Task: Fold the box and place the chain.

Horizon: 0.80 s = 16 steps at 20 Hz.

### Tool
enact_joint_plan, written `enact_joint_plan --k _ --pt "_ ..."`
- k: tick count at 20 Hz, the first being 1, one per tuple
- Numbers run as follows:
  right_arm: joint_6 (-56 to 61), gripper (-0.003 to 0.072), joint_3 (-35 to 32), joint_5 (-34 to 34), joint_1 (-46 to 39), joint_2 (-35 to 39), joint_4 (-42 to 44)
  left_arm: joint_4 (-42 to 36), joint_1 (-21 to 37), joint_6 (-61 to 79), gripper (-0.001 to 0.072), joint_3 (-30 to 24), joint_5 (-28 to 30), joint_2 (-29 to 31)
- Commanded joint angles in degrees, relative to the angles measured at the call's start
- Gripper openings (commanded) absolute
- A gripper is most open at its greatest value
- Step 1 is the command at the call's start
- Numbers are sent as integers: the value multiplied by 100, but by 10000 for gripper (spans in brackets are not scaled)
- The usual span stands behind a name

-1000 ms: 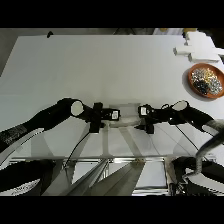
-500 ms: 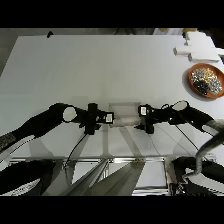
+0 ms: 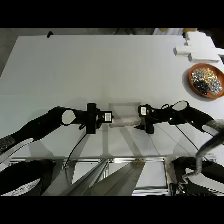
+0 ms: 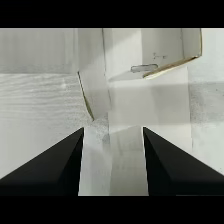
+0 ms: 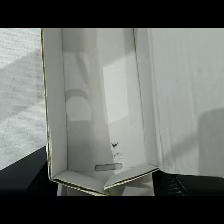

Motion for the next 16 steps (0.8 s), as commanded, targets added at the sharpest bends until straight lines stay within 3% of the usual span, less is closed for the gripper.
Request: enact_joint_plan --k 1,7,8,10,16 --pt "0 402 0 2 -4 4 0 -210 -52 216 412 -11 11 7" --pt "0 402 0 2 -4 4 -2 -643 -205 579 409 -11 -28 4" --pt "0 402 0 2 -4 4 0 -728 -229 579 385 -11 -46 4" --pt "0 402 0 4 -4 4 0 -798 -280 577 260 -11 -105 4" --pt "0 402 0 2 -4 4 -2 -984 -341 579 261 -11 48 0"
